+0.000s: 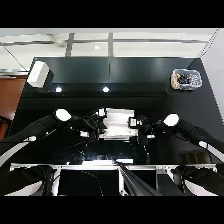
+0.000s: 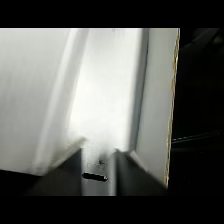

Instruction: Fold the box and place the chain.

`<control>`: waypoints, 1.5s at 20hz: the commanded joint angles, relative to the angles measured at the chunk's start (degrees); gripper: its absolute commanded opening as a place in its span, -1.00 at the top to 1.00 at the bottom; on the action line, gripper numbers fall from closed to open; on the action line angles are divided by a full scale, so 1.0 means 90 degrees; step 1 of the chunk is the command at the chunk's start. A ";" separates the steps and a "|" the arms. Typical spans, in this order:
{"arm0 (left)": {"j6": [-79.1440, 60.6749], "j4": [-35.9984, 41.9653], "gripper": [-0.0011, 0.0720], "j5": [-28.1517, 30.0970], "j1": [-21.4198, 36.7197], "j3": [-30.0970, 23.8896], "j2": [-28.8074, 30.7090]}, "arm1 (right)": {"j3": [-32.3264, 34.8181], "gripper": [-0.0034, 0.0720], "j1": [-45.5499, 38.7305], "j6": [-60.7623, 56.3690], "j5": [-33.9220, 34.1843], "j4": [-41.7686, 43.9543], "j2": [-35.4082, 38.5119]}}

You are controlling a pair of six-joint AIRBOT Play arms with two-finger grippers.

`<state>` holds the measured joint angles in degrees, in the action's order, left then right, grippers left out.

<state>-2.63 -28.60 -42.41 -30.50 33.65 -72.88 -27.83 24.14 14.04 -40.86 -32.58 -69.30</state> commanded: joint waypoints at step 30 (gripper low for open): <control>0.7582 -0.0486 0.91 -0.1938 0.1834 -0.0005 -0.0576 | 0.0000 0.38 0.0002 0.0002 -0.0005 0.0015 0.0000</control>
<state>67.68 -35.81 -61.69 -9.43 31.73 -77.73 -27.83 24.14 14.11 -40.91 -32.49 -69.28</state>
